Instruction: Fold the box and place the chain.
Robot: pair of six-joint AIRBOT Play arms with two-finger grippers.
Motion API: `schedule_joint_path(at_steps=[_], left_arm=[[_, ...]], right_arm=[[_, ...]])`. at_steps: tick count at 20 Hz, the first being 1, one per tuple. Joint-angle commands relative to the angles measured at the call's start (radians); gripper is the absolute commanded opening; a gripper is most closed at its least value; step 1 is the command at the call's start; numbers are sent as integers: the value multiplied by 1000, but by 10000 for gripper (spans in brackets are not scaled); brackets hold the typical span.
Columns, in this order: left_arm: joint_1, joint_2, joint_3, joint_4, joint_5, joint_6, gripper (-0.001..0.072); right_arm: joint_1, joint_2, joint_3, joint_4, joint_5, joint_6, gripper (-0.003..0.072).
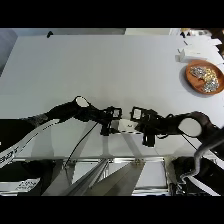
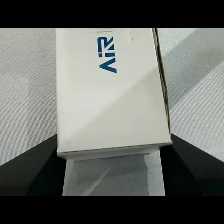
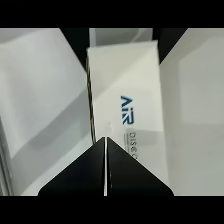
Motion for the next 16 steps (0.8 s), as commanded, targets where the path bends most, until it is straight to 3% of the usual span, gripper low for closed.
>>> schedule_joint_path(at_steps=[1, 5, 8, 10, 16], left_arm=[[0, 1, 1, 2, 1, 1, 208], [0, 1, 1, 2, 0, 1, 208], [0, 1, 1, 2, 0, 1, 208], [0, 1, 1, 2, 0, 1, 208], [0, 1, 1, 2, 1, 1, 208]], right_arm=[[-1, 120, 1, -24, -1, 89, 23], [-1, 190, 0, -359, 88, 554, 23], [-32, 191, 0, -605, 295, 966, 23], [-100, 191, 0, -617, 399, 1027, 23], [-307, 170, 0, -601, 412, 1023, 23]])
